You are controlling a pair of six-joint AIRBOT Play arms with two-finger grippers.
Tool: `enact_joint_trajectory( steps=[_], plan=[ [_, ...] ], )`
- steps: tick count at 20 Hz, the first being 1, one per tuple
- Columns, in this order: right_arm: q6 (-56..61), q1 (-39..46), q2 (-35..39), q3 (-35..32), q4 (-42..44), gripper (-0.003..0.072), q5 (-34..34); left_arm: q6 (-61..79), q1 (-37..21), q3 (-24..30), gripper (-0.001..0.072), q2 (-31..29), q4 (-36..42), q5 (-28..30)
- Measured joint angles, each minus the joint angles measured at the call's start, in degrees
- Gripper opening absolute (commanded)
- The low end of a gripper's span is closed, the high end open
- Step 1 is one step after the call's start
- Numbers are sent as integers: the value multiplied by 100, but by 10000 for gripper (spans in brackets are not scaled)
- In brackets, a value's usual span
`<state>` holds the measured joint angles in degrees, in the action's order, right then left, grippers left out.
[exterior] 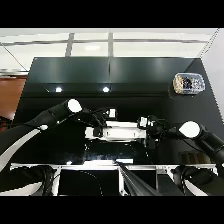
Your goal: Fold the box and place the chain.
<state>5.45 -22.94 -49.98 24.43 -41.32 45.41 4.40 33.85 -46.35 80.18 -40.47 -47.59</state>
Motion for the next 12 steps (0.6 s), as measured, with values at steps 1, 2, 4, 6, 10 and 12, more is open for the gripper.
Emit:
enact_joint_trajectory(
  steps=[1, 2, 4, 6, 10, 12],
  plan=[
    [-105, 0, -66, 0, 55, 648, 2, 0, 7, 0, 23, 2, 0, -7],
    [-195, 0, -127, 0, 98, 647, -35, -4, 11, 0, 23, 7, -2, -35],
    [-367, 0, -245, 0, 170, 647, -98, -7, 17, 0, 23, 15, 0, -42],
    [-501, 0, -378, 0, 227, 641, -74, -9, 22, 0, 23, 17, 0, -50],
    [-837, 0, -656, -57, 378, 641, -101, -9, 22, 0, 24, 17, 0, -57],
    [-1067, 0, -785, -98, 516, 641, -146, -9, 22, 0, 24, 17, 2, -57]
  ],
)
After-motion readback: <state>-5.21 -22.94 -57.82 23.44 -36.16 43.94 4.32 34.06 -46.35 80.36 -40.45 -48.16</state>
